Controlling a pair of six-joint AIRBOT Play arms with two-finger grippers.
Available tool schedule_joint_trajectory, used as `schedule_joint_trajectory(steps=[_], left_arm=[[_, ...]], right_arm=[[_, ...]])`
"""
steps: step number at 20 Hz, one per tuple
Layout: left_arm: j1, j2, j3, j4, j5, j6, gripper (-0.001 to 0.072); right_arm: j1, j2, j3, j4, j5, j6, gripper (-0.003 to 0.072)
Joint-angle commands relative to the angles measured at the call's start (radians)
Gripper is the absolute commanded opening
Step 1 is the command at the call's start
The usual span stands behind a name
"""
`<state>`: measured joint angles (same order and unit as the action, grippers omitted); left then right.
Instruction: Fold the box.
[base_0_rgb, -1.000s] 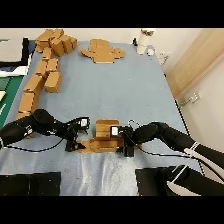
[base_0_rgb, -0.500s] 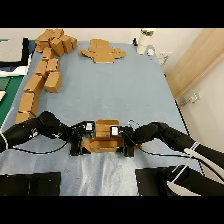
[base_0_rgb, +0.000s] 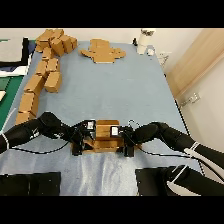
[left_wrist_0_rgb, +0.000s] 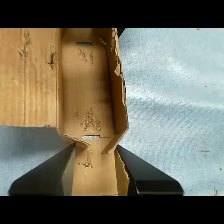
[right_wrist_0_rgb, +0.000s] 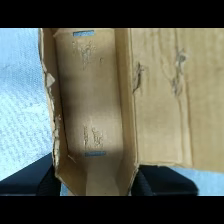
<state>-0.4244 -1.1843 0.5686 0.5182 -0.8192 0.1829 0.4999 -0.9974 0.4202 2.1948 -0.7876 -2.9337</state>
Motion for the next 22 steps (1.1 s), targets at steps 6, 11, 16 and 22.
schedule_joint_trajectory(steps=[6, 11, 16, 22], left_arm=[[-0.013, -0.025, 0.0, -0.042, 0.034, 0.013, 0.0202], [-0.026, -0.031, 0.0, -0.12, 0.04, 0.038, 0.0165], [-0.051, -0.062, 0.0, -0.18, 0.048, 0.07, 0.0164], [-0.069, -0.073, -0.001, -0.212, 0.058, 0.093, 0.0535]], right_arm=[[0.0, -0.001, 0.0, 0.0, 0.0, 0.0, 0.051], [0.0, -0.001, 0.0, 0.0, 0.0, 0.0, 0.051], [0.0, -0.001, 0.0, 0.0, 0.0, 0.0, 0.051], [0.0, -0.001, 0.0, 0.0, 0.0, 0.0, 0.051]])
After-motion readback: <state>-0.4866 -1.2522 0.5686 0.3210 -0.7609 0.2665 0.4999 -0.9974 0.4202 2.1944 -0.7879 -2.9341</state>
